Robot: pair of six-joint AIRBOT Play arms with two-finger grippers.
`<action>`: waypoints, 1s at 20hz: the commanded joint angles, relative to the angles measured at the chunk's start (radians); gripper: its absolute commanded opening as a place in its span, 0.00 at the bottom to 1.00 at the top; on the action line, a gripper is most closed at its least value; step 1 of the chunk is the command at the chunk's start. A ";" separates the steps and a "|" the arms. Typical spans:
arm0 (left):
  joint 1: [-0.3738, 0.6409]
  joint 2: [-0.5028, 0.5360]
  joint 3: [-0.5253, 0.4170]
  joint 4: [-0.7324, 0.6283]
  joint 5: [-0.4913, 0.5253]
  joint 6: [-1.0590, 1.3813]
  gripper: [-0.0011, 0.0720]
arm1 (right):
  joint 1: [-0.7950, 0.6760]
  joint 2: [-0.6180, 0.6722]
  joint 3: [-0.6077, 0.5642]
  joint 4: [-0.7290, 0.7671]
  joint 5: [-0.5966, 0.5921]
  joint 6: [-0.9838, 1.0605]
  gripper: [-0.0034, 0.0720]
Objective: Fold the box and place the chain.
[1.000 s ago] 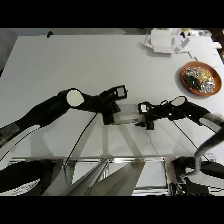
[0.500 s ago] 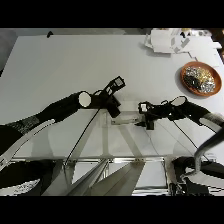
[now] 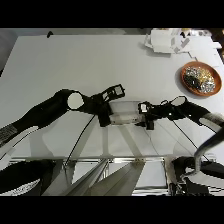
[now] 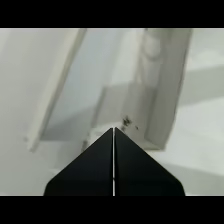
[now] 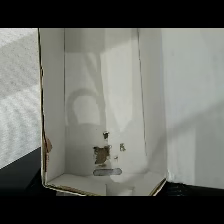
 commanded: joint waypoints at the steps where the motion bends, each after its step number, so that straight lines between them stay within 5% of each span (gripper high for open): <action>1: -0.001 -0.007 -0.001 0.048 -0.135 0.034 0.02 | 0.000 0.000 0.000 0.001 0.001 0.001 0.59; 7: 0.026 -0.027 -0.107 0.058 -0.064 0.156 0.03 | 0.000 0.000 0.000 0.001 0.001 0.001 0.59; 10: 0.068 -0.026 -0.146 0.057 -0.024 0.172 0.19 | 0.000 0.000 0.000 0.001 0.001 0.001 0.59; 15: 0.122 -0.006 -0.146 0.036 0.082 0.391 0.60 | 0.000 0.000 0.000 0.001 0.000 0.000 0.59; 20: 0.123 -0.010 -0.146 0.002 0.100 0.612 0.61 | 0.000 0.000 0.000 0.001 0.001 0.001 0.59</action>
